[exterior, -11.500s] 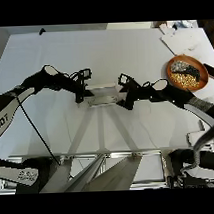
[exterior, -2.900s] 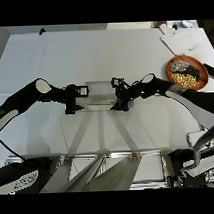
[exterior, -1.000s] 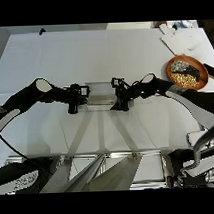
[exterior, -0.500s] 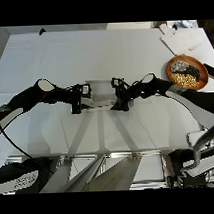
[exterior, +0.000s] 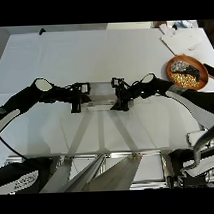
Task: Fold the box and place the chain.
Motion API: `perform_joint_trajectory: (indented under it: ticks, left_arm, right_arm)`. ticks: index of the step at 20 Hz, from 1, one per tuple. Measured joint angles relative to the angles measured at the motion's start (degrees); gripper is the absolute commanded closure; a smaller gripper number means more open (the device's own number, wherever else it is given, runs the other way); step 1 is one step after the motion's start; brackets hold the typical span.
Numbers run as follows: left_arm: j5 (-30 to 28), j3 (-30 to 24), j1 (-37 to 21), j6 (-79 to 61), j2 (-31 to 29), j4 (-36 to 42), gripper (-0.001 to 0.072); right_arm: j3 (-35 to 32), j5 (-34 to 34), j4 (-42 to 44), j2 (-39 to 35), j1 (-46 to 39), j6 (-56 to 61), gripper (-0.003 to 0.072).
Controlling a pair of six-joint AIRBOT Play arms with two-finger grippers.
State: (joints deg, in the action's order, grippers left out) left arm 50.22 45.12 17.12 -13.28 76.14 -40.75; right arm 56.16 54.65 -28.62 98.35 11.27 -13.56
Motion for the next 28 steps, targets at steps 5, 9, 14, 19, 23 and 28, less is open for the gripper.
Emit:
perform_joint_trajectory:
  ticks: [5,9,14,19,23,28]
  left_arm:
    - [0.3,0.0,-2.1,10.5,-10.4,-0.5,0.0703]
    - [0.4,0.0,-8.7,33.1,-18.1,-3.1,0.0704]
    - [1.9,-3.0,-13.5,66.2,-20.2,-18.6,0.0702]
    - [-0.5,-9.1,-14.2,77.0,-17.3,-20.5,0.0705]
    - [-1.4,-10.8,-12.5,79.6,-12.2,-18.8,0.0704]
    - [-2.2,-11.3,-9.2,80.2,-4.6,-14.8,0.0703]
  right_arm:
    - [0.0,0.0,0.0,0.0,0.0,0.0,0.0161]
    - [0.0,0.0,0.0,0.0,0.0,0.0,0.0161]
    - [0.0,0.0,0.0,0.0,0.0,0.0,0.0161]
    - [0.0,0.0,0.0,0.0,0.0,-0.1,0.0161]
    - [0.0,0.0,0.0,0.0,0.0,0.0,0.0161]
    - [0.0,0.0,0.0,0.0,0.0,-0.1,0.0161]
